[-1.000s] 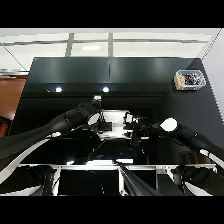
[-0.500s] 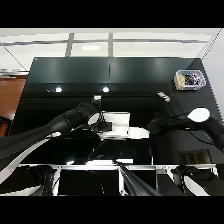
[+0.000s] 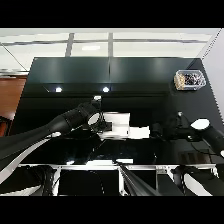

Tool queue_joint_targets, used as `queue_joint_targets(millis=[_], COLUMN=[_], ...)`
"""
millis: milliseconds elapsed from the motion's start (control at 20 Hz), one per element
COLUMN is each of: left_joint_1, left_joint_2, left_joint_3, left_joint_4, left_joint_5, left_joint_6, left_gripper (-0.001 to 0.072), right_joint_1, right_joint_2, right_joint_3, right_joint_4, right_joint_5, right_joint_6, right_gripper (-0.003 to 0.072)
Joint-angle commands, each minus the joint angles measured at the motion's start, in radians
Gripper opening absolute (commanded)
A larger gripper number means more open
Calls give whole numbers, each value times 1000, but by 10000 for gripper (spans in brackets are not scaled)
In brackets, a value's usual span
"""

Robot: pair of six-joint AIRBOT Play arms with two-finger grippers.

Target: Fold the box and place the chain.

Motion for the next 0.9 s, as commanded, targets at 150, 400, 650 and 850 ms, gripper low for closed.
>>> queue_joint_targets(millis=[150, 400, 650, 850], left_joint_1=[1, 1, 1, 1], left_joint_2=[0, 0, 0, 0], left_joint_3=[0, 0, 0, 0], left_joint_4=[0, 0, 0, 0], left_joint_5=[0, -1, -1, -1], left_joint_6=[0, 0, 0, 0], left_gripper=[29, 29, 29, 29], right_joint_1=[169, 169, 223, 333], right_joint_2=[-74, -74, -74, -74], right_joint_3=[43, 179, 218, 218], right_joint_4=[193, 188, 195, 180], right_joint_5=[-28, 129, 88, -22], right_joint_6=[-117, -163, -167, -106], right_gripper=[14, 567, 575, 547])
